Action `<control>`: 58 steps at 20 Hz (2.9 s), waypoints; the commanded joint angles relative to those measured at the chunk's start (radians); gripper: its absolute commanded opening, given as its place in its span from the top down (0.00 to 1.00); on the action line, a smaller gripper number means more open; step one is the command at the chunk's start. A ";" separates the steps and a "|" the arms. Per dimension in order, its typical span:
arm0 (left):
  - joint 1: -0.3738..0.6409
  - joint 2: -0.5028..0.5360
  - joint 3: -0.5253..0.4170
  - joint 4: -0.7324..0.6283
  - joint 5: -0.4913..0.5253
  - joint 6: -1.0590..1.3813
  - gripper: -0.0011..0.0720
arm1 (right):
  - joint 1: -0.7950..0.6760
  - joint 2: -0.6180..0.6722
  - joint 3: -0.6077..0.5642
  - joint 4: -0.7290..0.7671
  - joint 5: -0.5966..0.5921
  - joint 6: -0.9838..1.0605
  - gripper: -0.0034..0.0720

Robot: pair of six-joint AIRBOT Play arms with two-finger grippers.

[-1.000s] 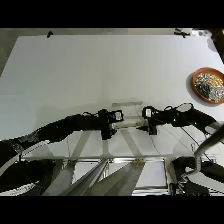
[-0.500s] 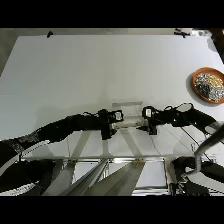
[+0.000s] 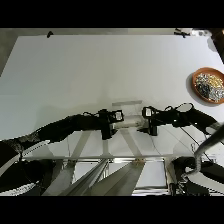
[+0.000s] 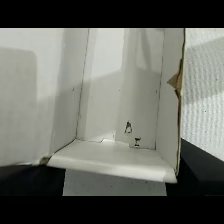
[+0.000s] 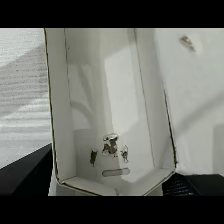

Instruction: Fold the box and place the chain.

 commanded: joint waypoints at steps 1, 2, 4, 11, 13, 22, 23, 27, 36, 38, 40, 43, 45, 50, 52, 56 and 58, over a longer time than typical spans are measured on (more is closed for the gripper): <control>0.001 0.001 0.000 0.001 0.005 0.000 0.63 | -0.006 0.058 0.001 -0.083 -0.003 0.088 0.03; 0.001 0.001 0.000 0.000 0.005 0.000 0.63 | -0.013 0.084 0.001 -0.133 -0.005 0.138 0.03; 0.001 0.001 0.000 0.001 0.005 0.000 0.63 | -0.034 0.126 0.001 -0.247 0.002 0.261 0.03; 0.001 0.001 0.000 0.001 0.005 0.000 0.63 | -0.098 0.376 0.001 -0.572 0.024 0.694 0.04; 0.001 0.001 0.000 0.001 0.005 0.000 0.63 | -0.112 0.475 0.001 -0.584 0.037 0.727 0.05; 0.001 0.001 0.000 0.001 0.005 0.000 0.63 | -0.111 0.634 0.001 0.155 -0.129 0.762 0.94; 0.001 0.001 0.000 0.001 0.005 0.000 0.63 | -0.111 0.607 0.001 0.179 -0.150 0.777 0.94; 0.001 0.001 0.000 0.001 0.005 0.000 0.63 | -0.111 0.422 0.001 0.183 -0.077 0.772 0.94; 0.001 0.001 0.000 0.001 0.005 0.000 0.63 | -0.111 0.080 0.001 0.323 0.043 0.687 0.94; 0.001 0.001 0.000 0.001 0.005 0.000 0.63 | -0.111 0.062 0.001 0.323 -0.027 0.721 0.94; 0.001 0.001 0.000 0.001 0.005 0.000 0.63 | -0.111 0.057 0.001 0.311 -0.094 0.748 0.94; 0.001 0.001 0.000 0.001 0.005 0.000 0.63 | -0.111 0.057 0.001 0.270 -0.110 0.756 0.94; 0.001 0.001 0.000 0.001 0.005 0.000 0.63 | -0.111 0.058 0.001 0.253 -0.091 0.766 0.94; 0.001 0.001 0.000 0.001 0.005 0.000 0.63 | -0.112 0.105 0.026 0.254 0.044 0.830 0.94; 0.001 0.001 0.000 0.001 0.005 0.000 0.63 | -0.112 0.135 0.072 0.207 0.119 0.916 0.94; 0.001 0.001 0.000 0.001 0.005 0.000 0.63 | -0.111 0.202 0.166 -0.050 0.256 1.072 0.94; 0.001 0.001 0.000 0.001 0.005 0.000 0.63 | -0.111 0.224 0.175 -0.171 0.308 1.078 0.94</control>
